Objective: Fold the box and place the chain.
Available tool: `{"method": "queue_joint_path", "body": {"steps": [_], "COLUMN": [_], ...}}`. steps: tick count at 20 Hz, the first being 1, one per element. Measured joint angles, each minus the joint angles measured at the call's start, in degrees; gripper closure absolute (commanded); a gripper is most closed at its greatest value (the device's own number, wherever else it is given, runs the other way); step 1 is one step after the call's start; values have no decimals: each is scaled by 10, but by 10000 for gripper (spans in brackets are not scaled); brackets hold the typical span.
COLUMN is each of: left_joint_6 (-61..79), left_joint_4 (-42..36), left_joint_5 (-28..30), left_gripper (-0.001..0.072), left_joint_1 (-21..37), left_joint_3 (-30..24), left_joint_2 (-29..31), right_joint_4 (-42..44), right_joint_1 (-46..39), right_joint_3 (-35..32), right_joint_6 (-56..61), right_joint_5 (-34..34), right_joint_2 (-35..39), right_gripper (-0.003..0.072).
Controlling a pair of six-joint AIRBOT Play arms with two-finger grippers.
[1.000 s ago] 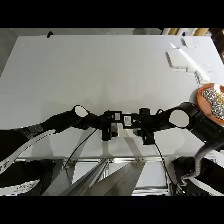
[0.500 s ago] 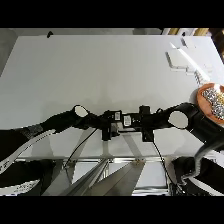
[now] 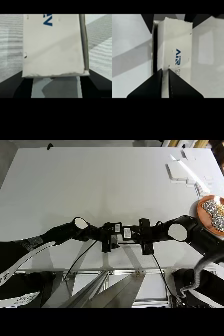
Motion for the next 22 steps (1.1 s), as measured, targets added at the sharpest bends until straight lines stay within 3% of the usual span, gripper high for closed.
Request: {"method": "queue_joint_path", "body": {"steps": [1,2,7,8,9,10,11,22], "left_joint_6": [1,2,1,0,0,0,0,0], "left_joint_4": [1,1,2,1,0,0,0,0], "left_joint_5": [0,-1,-3,-3,-3,-2,-2,-1], "left_gripper": [542,542,542,542,542,542,542,542], "left_joint_1": [0,0,0,0,0,0,0,0], "left_joint_3": [0,0,0,0,0,0,0,0], "left_joint_2": [0,0,0,0,0,0,0,0], "right_joint_4": [1,-3,26,34,42,48,52,64], "right_joint_1": [0,0,0,0,0,0,0,0], "right_joint_3": [-3,-5,-9,-9,-9,-9,-9,-9], "right_joint_6": [0,0,0,0,0,0,0,9], "right_joint_5": [2,9,24,28,31,32,27,-7], "right_joint_2": [-1,-1,4,7,10,14,16,-18], "right_gripper": [429,394,388,396,473,610,673,673]}}
